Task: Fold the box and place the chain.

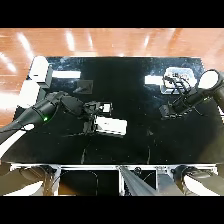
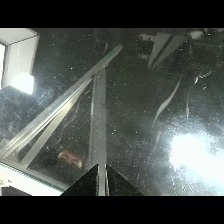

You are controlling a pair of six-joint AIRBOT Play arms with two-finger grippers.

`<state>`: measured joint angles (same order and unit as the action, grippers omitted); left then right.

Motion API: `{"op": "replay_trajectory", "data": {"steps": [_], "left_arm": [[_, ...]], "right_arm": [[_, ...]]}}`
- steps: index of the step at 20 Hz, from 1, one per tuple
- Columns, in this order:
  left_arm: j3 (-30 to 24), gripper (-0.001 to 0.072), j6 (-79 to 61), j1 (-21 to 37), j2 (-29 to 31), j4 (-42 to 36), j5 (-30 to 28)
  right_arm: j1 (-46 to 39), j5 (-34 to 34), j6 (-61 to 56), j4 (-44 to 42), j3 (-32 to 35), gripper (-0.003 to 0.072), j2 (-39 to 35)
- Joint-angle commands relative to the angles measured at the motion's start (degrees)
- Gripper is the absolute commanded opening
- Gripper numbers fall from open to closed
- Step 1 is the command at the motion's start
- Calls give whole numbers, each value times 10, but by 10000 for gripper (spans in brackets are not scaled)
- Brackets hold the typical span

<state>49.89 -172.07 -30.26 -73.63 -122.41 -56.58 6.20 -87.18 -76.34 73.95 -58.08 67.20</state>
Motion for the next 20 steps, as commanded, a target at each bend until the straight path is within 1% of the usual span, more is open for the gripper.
{"op": "replay_trajectory", "data": {"steps": [1, 5, 17, 18, 20], "left_arm": [[1, 620, 0, 0, 3, -1, -9], [1, 619, 0, 0, 13, -2, -14], [0, 620, 0, 0, 13, -1, -12], [-1, 620, 0, 0, 13, 0, -10], [-11, 620, 0, -1, 13, 0, 10]], "right_arm": [[0, 0, 0, 0, 0, 73, 0], [0, 0, 0, 0, 0, 73, 0], [0, 0, 0, 0, 0, 73, 0], [0, 0, 0, 0, 0, 73, 0], [0, 0, 0, 0, 0, 73, 0]]}}
